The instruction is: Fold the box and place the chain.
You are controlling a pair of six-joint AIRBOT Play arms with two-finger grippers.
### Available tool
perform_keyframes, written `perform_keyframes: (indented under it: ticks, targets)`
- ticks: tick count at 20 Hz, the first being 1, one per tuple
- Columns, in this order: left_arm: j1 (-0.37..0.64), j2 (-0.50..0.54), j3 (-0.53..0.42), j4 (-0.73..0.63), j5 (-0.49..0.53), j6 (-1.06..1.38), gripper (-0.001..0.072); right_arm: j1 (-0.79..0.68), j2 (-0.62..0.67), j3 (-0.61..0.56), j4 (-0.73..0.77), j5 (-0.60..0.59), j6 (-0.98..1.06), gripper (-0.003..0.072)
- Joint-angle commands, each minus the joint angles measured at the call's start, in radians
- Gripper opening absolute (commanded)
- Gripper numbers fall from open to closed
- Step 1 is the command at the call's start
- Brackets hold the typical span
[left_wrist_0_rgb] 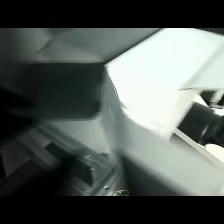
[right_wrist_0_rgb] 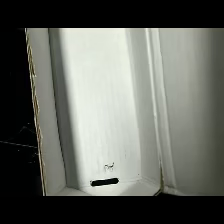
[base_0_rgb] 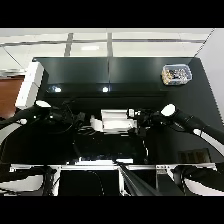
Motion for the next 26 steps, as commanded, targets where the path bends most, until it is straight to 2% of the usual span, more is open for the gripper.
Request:
perform_keyframes:
  ticks: [1,5,7,9,13,16,18,22,26]
  targets:
    - [-0.02,-0.009,0.081,-0.034,-0.087,0.028,0.0586,0.001,-0.001,0.0,0.0,0.001,0.0,0.0432]
    - [-0.095,-0.009,0.158,-0.006,-0.064,-0.053,0.058,0.001,-0.001,0.0,0.0,0.0,0.0,0.0432]
    - [-0.158,-0.009,0.195,0.064,-0.01,-0.142,0.0573,0.001,-0.001,0.0,0.0,0.0,0.0,0.0432]
    - [-0.219,-0.009,0.226,0.132,0.041,-0.256,0.0487,0.001,-0.001,0.0,0.0,0.0,0.0,0.0432]
    - [-0.312,-0.008,0.297,0.329,0.094,-0.476,0.0487,0.001,-0.001,0.0,0.0,0.0,0.0,0.0432]
    - [-0.362,-0.009,0.336,0.425,0.114,-0.584,0.048,0.001,-0.001,0.0,0.0,0.0,0.0,0.0432]
    - [-0.39,-0.009,0.35,0.471,0.116,-0.632,0.0373,0.001,-0.001,0.0,0.0,0.0,0.0,0.0432]
    - [-0.445,-0.009,0.351,0.525,0.127,-0.725,0.0369,0.001,-0.001,0.0,0.0,-0.003,0.003,0.0432]
    - [-0.51,-0.009,0.354,0.715,0.178,-0.919,0.0369,0.001,-0.001,0.0,0.0,-0.003,0.003,0.0432]
